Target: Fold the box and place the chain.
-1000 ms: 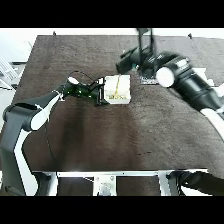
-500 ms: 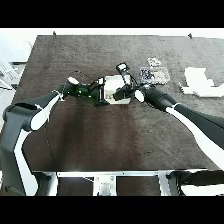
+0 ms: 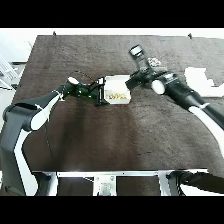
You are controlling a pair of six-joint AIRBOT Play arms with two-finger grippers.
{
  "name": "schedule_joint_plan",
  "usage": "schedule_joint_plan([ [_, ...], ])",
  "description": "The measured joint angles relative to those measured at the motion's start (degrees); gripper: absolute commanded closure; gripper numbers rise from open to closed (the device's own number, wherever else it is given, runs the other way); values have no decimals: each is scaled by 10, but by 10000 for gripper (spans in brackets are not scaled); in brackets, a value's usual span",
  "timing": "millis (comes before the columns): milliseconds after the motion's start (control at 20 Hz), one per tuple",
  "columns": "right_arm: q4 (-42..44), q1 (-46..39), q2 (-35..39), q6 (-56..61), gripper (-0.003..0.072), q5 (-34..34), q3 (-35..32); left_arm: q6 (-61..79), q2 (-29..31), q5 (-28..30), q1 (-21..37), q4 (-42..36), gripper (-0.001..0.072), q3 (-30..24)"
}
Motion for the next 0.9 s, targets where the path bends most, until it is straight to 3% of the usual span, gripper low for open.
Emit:
schedule_joint_plan([
  [150,36,-67,21,-43,677,-19,10,0,0,1,0,0,90,0],
  [300,206,-137,1,-196,677,-7,36,0,0,1,0,0,90,0],
  [450,410,-196,-63,-379,677,83,92,0,0,2,0,0,90,0],
  [550,502,-224,-122,-462,677,147,138,0,0,2,0,0,90,0],
  [700,569,-243,-206,-539,677,226,200,0,0,2,0,0,90,0],
  [900,613,-243,-285,-591,677,282,270,0,0,2,0,0,90,0],
])
